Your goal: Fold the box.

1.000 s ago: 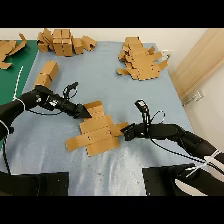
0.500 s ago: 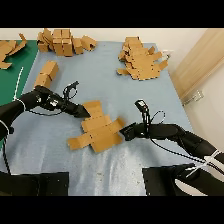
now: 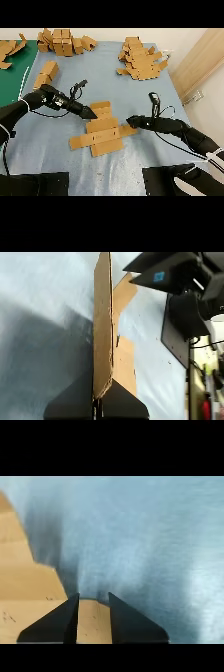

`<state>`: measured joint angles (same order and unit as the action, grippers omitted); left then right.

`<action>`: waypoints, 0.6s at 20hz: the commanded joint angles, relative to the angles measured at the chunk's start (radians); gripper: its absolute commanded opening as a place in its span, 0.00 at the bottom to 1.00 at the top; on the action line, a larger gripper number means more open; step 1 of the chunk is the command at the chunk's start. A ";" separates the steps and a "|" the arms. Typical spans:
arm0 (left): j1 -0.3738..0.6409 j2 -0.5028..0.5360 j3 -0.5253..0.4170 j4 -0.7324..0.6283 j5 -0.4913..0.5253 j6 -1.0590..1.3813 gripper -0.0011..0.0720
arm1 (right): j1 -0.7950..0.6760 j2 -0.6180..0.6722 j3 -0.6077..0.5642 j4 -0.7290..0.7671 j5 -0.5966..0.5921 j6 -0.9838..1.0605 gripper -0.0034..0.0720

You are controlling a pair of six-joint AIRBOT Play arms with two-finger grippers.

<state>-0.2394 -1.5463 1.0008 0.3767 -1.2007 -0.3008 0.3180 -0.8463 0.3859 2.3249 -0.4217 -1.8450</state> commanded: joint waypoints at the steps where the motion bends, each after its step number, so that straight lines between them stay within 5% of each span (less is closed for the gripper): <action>1: -0.064 0.039 0.002 -0.032 0.071 0.193 0.03 | -0.044 0.002 0.024 -0.006 0.030 0.117 0.16; 2: -0.076 0.050 0.002 -0.032 0.071 0.219 0.03 | -0.043 0.002 0.025 -0.004 0.032 0.117 0.06; 12: -0.142 0.117 -0.085 -0.044 0.190 0.475 0.03 | -0.043 0.000 0.024 0.005 0.064 0.117 0.06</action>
<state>-0.3668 -1.4536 0.9466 0.3416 -1.0626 0.0826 0.2741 -0.8463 0.4095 2.3287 -0.3695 -1.7321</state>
